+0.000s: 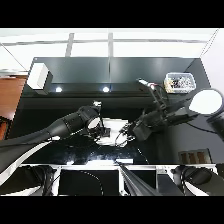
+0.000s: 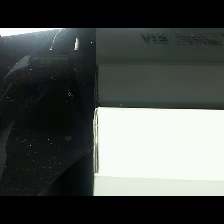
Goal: Fold the box and place the chain.
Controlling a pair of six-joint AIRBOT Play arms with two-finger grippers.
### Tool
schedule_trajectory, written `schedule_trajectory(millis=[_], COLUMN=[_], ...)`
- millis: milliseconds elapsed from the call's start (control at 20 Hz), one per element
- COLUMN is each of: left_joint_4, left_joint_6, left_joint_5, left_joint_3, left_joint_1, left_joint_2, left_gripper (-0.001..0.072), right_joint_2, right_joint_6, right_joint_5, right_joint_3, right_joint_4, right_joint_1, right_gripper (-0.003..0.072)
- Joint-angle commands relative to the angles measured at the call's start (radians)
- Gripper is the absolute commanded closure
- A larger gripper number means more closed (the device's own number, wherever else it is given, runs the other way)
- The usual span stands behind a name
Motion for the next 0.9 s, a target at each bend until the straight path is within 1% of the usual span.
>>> schedule_trajectory(millis=[0,100,250,350,450,500,550,700,850], left_joint_4=[0.000,0.000,0.000,0.000,0.000,0.000,0.000,0.000,0.000], left_joint_6=[0.000,0.000,0.000,0.000,0.000,0.000,0.000,0.000,0.006], left_joint_5=[0.000,0.000,0.000,0.002,0.005,0.005,0.005,0.007,-0.009], left_joint_3=[0.000,0.000,0.000,0.000,0.000,0.000,0.000,0.000,0.000], left_joint_1=[0.000,0.000,0.000,0.000,0.000,0.000,0.000,0.000,0.002], left_joint_2=[0.000,0.000,0.000,0.000,0.000,0.000,0.000,0.000,0.000], left_gripper=[0.0684,0.0684,0.0684,0.0684,0.0684,0.0684,0.0684,0.0684,0.0683], right_joint_2=[-0.033,-0.074,-0.138,-0.162,-0.172,-0.174,-0.173,-0.158,-0.083], right_joint_6=[0.006,0.006,0.006,0.008,0.011,0.011,0.013,0.014,0.013], right_joint_5=[-0.160,-0.195,-0.200,-0.219,-0.222,-0.207,-0.187,-0.115,-0.023], right_joint_3=[-0.021,-0.027,-0.028,-0.028,-0.028,-0.028,-0.028,-0.023,-0.005], right_joint_4=[0.028,0.027,0.024,-0.021,-0.034,-0.035,-0.040,-0.048,-0.061], right_joint_1=[0.069,0.077,0.077,0.077,0.077,0.077,0.077,0.038,-0.087], right_gripper=[0.0679,0.0679,0.0678,0.0677,0.0665,0.0472,0.0327,0.0327,0.0327])
